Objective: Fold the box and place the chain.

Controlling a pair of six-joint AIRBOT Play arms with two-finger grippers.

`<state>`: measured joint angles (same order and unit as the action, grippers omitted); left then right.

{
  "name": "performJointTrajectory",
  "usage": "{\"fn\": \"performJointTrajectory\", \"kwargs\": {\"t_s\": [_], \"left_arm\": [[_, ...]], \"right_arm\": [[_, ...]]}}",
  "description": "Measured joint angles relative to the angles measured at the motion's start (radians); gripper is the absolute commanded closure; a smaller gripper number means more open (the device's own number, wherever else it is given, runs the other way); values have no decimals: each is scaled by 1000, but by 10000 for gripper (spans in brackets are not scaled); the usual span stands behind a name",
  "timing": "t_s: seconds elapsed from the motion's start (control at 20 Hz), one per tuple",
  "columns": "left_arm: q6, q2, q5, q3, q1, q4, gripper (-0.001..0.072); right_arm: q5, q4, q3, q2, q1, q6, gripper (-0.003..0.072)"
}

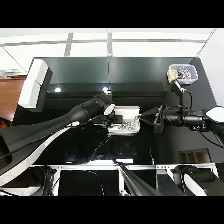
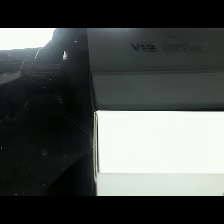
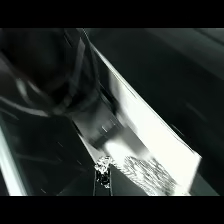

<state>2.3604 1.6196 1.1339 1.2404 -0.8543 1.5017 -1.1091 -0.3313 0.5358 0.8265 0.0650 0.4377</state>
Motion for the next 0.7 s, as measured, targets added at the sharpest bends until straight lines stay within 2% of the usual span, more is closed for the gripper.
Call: {"fn": "performJointTrajectory", "kwargs": {"t_s": [0.3, 0.35, 0.4, 0.7], "left_arm": [[0, 0, 0, 0, 0, 0, 682], [0, 0, 0, 0, 0, 0, 682], [0, 0, 0, 0, 0, 0, 682], [0, 0, -1, 0, 0, 0, 682]], "right_arm": [[108, 55, 0, 15, 105, 50, 666], [135, 58, 0, 17, 116, 54, 494], [154, 59, 0, 18, 124, 58, 394], [215, 5, 0, 21, 103, 61, 395]]}}
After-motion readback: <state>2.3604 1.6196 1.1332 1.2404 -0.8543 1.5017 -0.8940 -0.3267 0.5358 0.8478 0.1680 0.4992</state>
